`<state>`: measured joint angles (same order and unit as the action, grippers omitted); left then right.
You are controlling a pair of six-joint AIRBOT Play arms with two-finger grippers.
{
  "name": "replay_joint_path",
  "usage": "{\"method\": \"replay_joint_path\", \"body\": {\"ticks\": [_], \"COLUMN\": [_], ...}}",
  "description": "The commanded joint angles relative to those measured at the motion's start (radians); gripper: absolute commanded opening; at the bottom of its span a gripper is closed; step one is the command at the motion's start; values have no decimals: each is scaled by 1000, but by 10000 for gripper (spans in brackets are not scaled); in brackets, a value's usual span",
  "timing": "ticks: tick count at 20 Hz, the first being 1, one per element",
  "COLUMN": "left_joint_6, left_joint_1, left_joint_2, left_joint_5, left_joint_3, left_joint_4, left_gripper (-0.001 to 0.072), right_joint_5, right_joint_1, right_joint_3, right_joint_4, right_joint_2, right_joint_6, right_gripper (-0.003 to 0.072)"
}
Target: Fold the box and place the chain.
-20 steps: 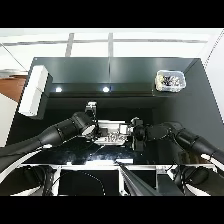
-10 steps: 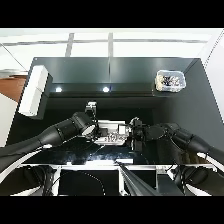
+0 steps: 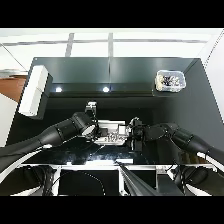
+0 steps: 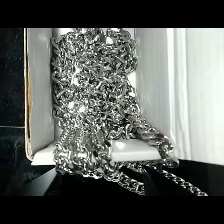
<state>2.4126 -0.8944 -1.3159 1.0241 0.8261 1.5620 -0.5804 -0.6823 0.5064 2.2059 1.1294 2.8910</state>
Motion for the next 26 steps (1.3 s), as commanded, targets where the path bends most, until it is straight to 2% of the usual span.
{"method": "replay_joint_path", "body": {"ticks": [1, 2, 5, 6, 7, 12, 17, 22, 26], "left_joint_6": [0, 0, 0, 0, 0, 0, 0, 0, 0], "left_joint_1": [-1, 0, -1, -1, -1, -1, -1, -1, -1], "left_joint_2": [-1, -1, -1, -1, -1, -1, -1, -1, -1], "left_joint_5": [-7, -7, -6, -6, -6, -5, -6, -5, -5], "left_joint_3": [0, 0, 0, 0, 0, 0, 0, 0, 0], "left_joint_4": [0, 0, 0, 0, 0, 0, 0, 0, 0], "left_gripper": [31, 31, 31, 30, 31, 30, 31, 31, 31], "right_joint_5": [0, 0, -3, -7, -11, -121, -209, -401, -460], "right_joint_1": [-1, -1, -1, -1, 0, 34, 97, 133, 133], "right_joint_3": [0, 0, 0, 0, 0, 14, 92, 318, 516], "right_joint_4": [0, 1, -1, -11, -20, -138, -142, -127, -98], "right_joint_2": [1, 1, 1, 0, -1, -78, -233, -298, -298], "right_joint_6": [-3, -3, -17, -34, -59, -293, -448, -568, -635], "right_gripper": [336, 238, 237, 40, 26, 25, 21, 21, 20]}}
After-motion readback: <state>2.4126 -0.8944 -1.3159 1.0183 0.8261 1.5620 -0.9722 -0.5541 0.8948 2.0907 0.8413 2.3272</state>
